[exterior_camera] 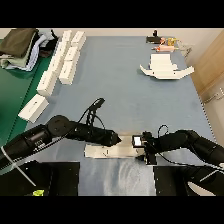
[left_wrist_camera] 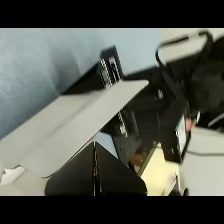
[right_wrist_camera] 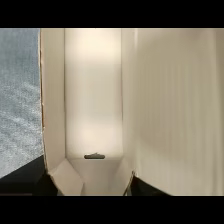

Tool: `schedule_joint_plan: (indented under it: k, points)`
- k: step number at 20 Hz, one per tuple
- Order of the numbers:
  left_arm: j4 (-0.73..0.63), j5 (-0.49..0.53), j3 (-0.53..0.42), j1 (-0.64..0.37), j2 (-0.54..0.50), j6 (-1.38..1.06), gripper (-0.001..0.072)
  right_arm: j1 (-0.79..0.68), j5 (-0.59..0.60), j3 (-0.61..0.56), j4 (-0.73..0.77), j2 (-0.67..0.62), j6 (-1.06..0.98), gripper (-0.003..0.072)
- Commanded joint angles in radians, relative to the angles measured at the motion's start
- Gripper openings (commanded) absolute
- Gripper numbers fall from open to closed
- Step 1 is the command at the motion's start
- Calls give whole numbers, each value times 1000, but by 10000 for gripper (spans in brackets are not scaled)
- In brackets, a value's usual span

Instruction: Fold the box.

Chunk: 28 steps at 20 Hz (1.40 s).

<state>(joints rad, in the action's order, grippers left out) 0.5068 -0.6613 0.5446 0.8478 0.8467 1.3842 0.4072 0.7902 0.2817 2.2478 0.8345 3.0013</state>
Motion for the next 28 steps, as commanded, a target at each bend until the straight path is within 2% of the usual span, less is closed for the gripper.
schedule_joint_plan:
  k: [1,5,12,24,28]
  points:
    - [-13,42,27,-52,69,48,16,0,0,0,0,0,0,509]
    - [-8,40,27,-87,139,48,16,0,0,0,0,0,0,509]
    - [14,41,27,-89,272,46,16,0,0,0,0,0,0,509]
    - [17,60,29,-89,302,45,16,0,0,0,0,0,0,509]
    - [18,56,79,-90,236,-66,15,0,0,0,0,0,0,509]
